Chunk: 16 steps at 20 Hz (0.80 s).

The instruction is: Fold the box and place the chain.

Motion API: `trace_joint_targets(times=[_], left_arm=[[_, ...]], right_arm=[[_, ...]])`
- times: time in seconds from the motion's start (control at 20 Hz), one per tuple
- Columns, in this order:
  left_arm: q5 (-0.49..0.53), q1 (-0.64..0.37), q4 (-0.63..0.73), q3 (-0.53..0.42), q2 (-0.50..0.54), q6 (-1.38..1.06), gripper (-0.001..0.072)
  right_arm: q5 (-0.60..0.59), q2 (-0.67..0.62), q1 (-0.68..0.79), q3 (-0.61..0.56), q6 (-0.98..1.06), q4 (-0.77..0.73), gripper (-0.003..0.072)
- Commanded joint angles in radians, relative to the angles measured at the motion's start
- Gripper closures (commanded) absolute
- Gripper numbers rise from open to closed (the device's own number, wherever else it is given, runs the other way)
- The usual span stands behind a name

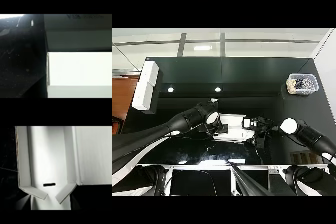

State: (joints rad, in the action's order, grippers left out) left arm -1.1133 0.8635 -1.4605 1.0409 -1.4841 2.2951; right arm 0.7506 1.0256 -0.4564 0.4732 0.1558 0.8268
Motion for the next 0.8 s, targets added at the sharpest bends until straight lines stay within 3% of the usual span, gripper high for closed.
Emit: trace_joint_targets(times=[0.0,0.75], left_arm=[[0.004,-0.001,-0.009,0.004,0.001,-0.002,0.0674],[-0.010,-0.011,-0.065,0.005,0.001,0.048,0.0675]], right_arm=[[-0.016,-0.001,-0.001,0.000,-0.004,-0.014,0.0204],[-0.023,-0.001,-0.001,0.000,-0.048,-0.014,0.0203]])
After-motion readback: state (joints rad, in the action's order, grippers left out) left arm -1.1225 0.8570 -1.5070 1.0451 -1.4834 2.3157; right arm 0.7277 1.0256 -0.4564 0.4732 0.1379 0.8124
